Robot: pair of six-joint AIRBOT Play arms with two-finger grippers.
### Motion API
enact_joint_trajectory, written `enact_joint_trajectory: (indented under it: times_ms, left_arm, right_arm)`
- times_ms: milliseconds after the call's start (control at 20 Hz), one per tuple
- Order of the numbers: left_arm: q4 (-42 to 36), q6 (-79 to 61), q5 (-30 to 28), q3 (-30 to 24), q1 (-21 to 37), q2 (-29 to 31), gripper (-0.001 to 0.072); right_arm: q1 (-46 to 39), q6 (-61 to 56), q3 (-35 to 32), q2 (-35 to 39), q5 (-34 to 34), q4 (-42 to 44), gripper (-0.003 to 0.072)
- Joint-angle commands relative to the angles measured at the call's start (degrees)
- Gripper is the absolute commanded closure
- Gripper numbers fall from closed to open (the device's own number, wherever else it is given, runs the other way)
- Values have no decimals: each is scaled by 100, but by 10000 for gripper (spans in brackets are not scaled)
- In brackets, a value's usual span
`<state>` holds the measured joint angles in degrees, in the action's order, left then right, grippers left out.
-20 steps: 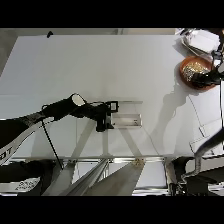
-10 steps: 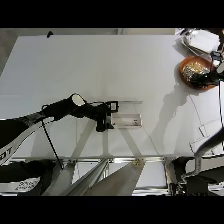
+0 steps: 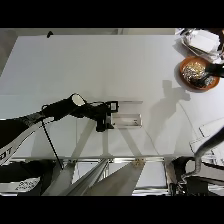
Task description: Fold the box and place the chain.
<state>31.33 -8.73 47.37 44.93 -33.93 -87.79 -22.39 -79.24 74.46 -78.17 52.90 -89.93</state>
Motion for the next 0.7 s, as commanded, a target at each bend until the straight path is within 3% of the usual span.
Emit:
enact_joint_trajectory:
  times_ms: [0,400,650]
  left_arm:
    - [0,-2,0,2,2,4,438]
    - [0,-2,0,2,2,4,438]
    - [0,-2,0,2,2,4,438]
  right_arm:
    - [2,507,7,1067,516,468,671]
    - [2,894,7,3263,1191,2365,671]
    - [2,929,7,4048,1742,2824,671]
